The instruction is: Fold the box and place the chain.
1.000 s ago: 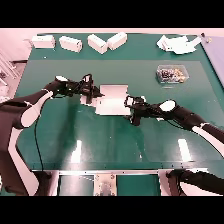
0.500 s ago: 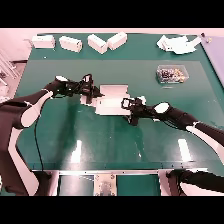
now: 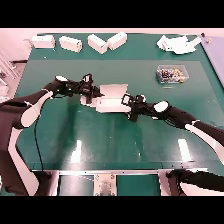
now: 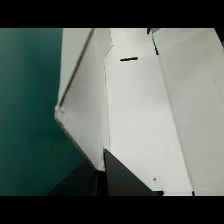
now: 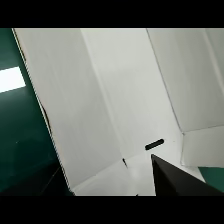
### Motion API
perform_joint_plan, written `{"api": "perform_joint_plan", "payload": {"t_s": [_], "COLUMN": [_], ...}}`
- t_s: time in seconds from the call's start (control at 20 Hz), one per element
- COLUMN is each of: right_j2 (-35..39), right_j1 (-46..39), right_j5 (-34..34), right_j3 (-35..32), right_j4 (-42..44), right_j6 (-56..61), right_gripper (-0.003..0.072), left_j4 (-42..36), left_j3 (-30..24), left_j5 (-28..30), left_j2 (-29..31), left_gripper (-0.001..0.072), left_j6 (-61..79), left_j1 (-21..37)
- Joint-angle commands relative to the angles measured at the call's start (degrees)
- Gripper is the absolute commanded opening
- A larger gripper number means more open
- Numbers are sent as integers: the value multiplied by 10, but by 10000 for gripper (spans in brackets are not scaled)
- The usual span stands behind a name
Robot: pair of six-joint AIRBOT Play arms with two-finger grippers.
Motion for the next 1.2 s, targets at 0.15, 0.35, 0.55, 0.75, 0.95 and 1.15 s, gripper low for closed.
{"api": "perform_joint_plan", "payload": {"t_s": [0.15, 0.35, 0.55, 0.75, 0.95, 1.15], "right_j2": [3, 3, 3, -8, -38, -61], "right_j1": [-1, -26, -52, -65, -101, -130], "right_j5": [3, 27, 46, 66, 136, 217], "right_j3": [33, 40, 53, 68, 102, 135], "right_j4": [12, 12, 23, 25, 49, 49], "right_j6": [-15, -21, -60, -75, -111, -118], "right_gripper": [622, 695, 720, 720, 720, 720], "left_j4": [0, 0, 0, 0, 0, 0], "left_j3": [0, 0, 0, 0, 0, 0], "left_j5": [0, -1, -2, -2, -2, -2], "left_j2": [0, 0, 0, 0, 0, 0], "left_gripper": [20, 20, 20, 20, 20, 20], "left_j6": [0, 0, 0, 0, 0, 0], "left_j1": [0, 0, 0, 0, 0, 0]}}
